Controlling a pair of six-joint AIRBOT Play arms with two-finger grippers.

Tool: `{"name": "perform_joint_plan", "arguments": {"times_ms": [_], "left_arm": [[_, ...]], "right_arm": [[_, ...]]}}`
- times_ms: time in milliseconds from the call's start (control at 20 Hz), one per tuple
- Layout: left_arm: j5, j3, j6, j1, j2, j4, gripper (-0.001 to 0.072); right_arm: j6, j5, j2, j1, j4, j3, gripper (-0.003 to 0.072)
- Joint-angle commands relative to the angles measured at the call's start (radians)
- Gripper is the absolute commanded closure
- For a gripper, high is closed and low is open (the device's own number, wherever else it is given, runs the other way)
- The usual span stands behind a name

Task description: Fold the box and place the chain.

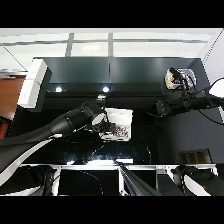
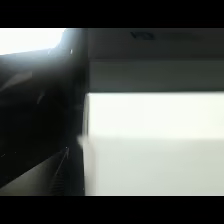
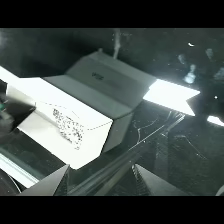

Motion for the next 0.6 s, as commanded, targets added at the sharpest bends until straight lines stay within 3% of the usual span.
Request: {"name": "perform_joint_plan", "arguments": {"times_ms": [0, 150, 350, 450, 550], "left_arm": [[-0.126, 0.019, 0.215, 0.001, 0.077, 0.002, 0.0262], [-0.185, -0.003, 0.36, 0.002, 0.207, 0.053, 0.0261], [-0.095, -0.144, 0.497, 0.124, 0.407, 0.062, 0.0262], [0.016, -0.252, 0.762, 0.257, 0.5, -0.113, 0.0263], [0.09, -0.355, 1.129, 0.431, 0.538, -0.507, 0.0263]], "right_arm": [[-0.002, 0.001, 0.001, -0.01, -0.004, 0.001, 0.0206], [-0.002, 0.0, 0.001, -0.01, -0.004, 0.001, 0.0206], [-0.001, -0.001, 0.001, -0.01, -0.03, 0.001, 0.0206], [-0.001, -0.007, 0.0, -0.01, -0.038, 0.001, 0.0206], [0.014, -0.016, 0.0, -0.01, -0.037, 0.001, 0.0206]]}}
